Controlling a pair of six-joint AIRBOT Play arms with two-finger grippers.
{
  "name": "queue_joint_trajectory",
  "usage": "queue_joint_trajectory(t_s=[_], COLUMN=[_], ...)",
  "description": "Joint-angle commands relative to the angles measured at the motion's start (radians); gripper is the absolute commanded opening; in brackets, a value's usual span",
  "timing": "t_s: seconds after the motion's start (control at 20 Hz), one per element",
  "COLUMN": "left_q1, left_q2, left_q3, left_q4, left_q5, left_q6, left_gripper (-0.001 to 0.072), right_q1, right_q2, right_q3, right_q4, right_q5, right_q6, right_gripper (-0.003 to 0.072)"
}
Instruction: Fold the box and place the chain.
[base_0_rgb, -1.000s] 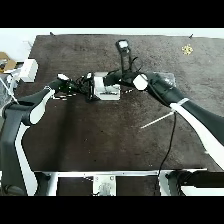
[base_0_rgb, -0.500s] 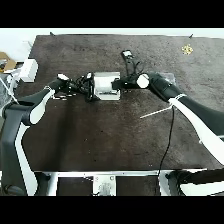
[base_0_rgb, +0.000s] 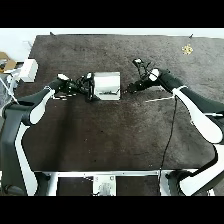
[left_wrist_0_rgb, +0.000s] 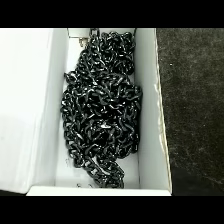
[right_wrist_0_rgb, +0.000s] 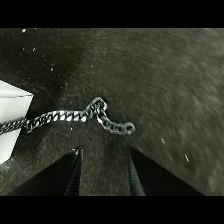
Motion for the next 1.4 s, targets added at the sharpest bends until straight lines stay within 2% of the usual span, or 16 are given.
queue_joint_trajectory(t_s=[0.0,0.25,0.35,0.4,0.45,0.5,0.55,0.6,0.8,0.95,1.1,1.2,1.25,1.3,1.35], left_q1=[0.000,0.000,0.000,0.000,0.000,0.000,0.000,0.000,0.000,0.000,0.000,0.000,0.000,0.000,0.000], left_q2=[-0.001,-0.001,-0.001,-0.001,-0.001,-0.001,-0.001,-0.001,-0.001,-0.001,-0.001,-0.001,-0.001,-0.001,-0.001], left_q3=[0.000,0.000,0.000,0.000,0.000,0.000,0.000,0.000,0.000,0.000,0.000,0.000,0.000,0.000,0.000], left_q4=[0.000,0.000,0.000,0.000,0.000,0.000,0.000,0.000,0.000,0.000,0.000,0.000,0.000,0.000,0.000], left_q5=[0.000,0.000,0.000,0.000,0.000,0.000,0.000,0.000,0.000,0.000,0.000,0.000,0.000,0.000,0.000], left_q6=[0.000,0.000,0.000,0.000,0.000,0.000,0.000,0.000,0.000,0.000,0.000,0.000,0.000,0.000,0.000], left_gripper=[0.0226,0.0226,0.0226,0.0226,0.0227,0.0227,0.0226,0.0226,0.0227,0.0227,0.0226,0.0227,0.0226,0.0226,0.0226], right_q1=[-0.015,-0.011,0.002,0.008,0.014,0.016,0.016,0.015,0.016,0.031,0.104,0.171,0.196,0.206,0.206], right_q2=[-0.077,-0.114,-0.126,-0.121,-0.114,-0.101,-0.082,-0.059,0.079,0.185,0.238,0.225,0.211,0.196,0.184], right_q3=[0.089,0.091,0.091,0.091,0.091,0.091,0.091,0.091,0.091,0.091,0.091,0.091,0.090,0.090,0.090], right_q4=[0.037,0.040,0.039,0.035,0.016,-0.007,-0.020,-0.028,0.008,0.144,0.259,0.273,0.260,0.234,0.193], right_q5=[0.069,0.031,0.063,0.089,0.101,0.101,0.090,0.079,0.023,-0.006,-0.119,-0.151,-0.140,-0.124,-0.118], right_q6=[-0.087,-0.142,-0.204,-0.240,-0.250,-0.250,-0.250,-0.249,-0.248,-0.246,-0.246,-0.238,-0.238,-0.232,-0.194], right_gripper=[0.0343,0.0341,0.0339,0.0252,0.0128,0.0077,0.0073,0.0001,0.0001,0.0000,0.0000,0.0001,0.0047,0.0292,0.0344])
